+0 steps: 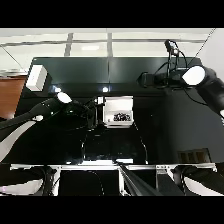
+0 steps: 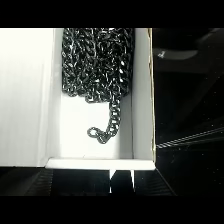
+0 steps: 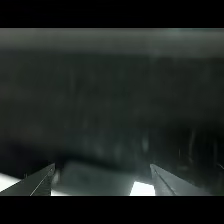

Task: Fold the box and place the chain.

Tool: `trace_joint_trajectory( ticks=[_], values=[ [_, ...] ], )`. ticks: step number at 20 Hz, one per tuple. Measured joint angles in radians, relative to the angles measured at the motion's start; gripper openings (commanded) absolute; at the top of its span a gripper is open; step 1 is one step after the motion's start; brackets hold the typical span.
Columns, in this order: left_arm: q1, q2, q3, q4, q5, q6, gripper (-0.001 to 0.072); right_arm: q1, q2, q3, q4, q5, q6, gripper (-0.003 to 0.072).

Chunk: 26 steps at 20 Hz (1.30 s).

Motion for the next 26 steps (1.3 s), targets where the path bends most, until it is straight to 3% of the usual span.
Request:
trace_joint_trajectory(
  ticks=[3,5,13,17,26],
  values=[
    [-0.003,0.000,0.000,0.004,0.000,0.000,0.0338,0.000,-0.103,0.010,0.060,-0.042,-0.045,0.0678],
    [-0.004,0.000,0.000,0.006,0.000,0.000,0.0338,0.005,-0.155,0.014,0.092,-0.009,-0.134,0.0677],
    [-0.004,0.000,0.000,0.011,0.001,-0.001,0.0338,0.026,-0.156,0.052,0.156,0.320,-0.712,0.0677],
    [-0.004,0.000,0.000,0.011,0.003,-0.005,0.0339,0.063,-0.154,0.043,0.179,0.380,-0.935,0.0677],
    [-0.004,0.000,0.000,0.011,0.008,-0.009,0.0339,0.122,-0.160,0.010,0.213,0.445,-1.090,0.0677]
  ],
)
